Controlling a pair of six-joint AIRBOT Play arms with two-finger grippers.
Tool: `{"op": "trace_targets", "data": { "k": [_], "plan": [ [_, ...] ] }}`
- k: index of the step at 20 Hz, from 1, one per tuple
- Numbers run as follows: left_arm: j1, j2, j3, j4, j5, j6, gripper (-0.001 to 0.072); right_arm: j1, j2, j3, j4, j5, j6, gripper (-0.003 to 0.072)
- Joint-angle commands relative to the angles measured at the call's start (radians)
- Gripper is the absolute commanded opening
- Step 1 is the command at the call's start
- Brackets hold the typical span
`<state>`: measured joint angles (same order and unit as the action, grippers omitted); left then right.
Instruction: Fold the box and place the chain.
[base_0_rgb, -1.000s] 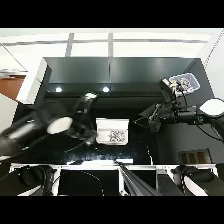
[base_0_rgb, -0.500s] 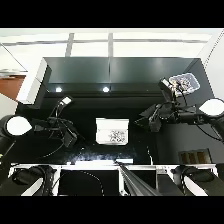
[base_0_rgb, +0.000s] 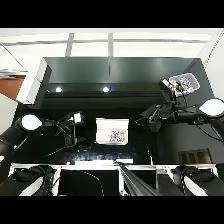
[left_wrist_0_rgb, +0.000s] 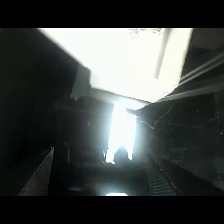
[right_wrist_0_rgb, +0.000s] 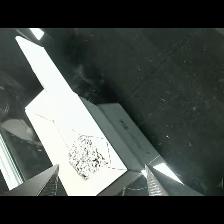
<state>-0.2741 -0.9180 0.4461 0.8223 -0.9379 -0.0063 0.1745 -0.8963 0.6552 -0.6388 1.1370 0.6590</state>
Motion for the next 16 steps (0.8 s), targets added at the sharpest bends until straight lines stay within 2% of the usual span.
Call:
{"op": "trace_targets", "data": {
  "k": [1, 2, 5, 9, 13, 16],
  "plan": [
    [-0.041, -0.078, -0.003, -0.065, 0.027, 0.214, 0.0631, 0.0, 0.0, 0.0, 0.001, 0.0, 0.012, 0.0611],
    [-0.065, -0.101, -0.003, -0.072, 0.047, 0.227, 0.0712, 0.0, 0.0, 0.0, 0.0, -0.001, 0.012, 0.0611],
    [-0.138, -0.158, -0.003, -0.101, 0.12, 0.227, 0.0711, 0.0, 0.0, 0.0, -0.001, -0.019, 0.012, 0.0611],
    [-0.151, -0.175, -0.003, -0.23, 0.126, 0.227, 0.0709, 0.0, 0.0, 0.0, -0.001, -0.022, 0.012, 0.0611],
    [-0.151, -0.184, -0.003, -0.194, 0.045, 0.219, 0.0704, 0.0, 0.0, 0.0, -0.001, -0.022, 0.012, 0.0611],
    [-0.151, -0.186, -0.003, -0.15, 0.04, 0.185, 0.0704, 0.0, 0.0, 0.0, -0.001, -0.022, 0.012, 0.0611]
  ]
}}
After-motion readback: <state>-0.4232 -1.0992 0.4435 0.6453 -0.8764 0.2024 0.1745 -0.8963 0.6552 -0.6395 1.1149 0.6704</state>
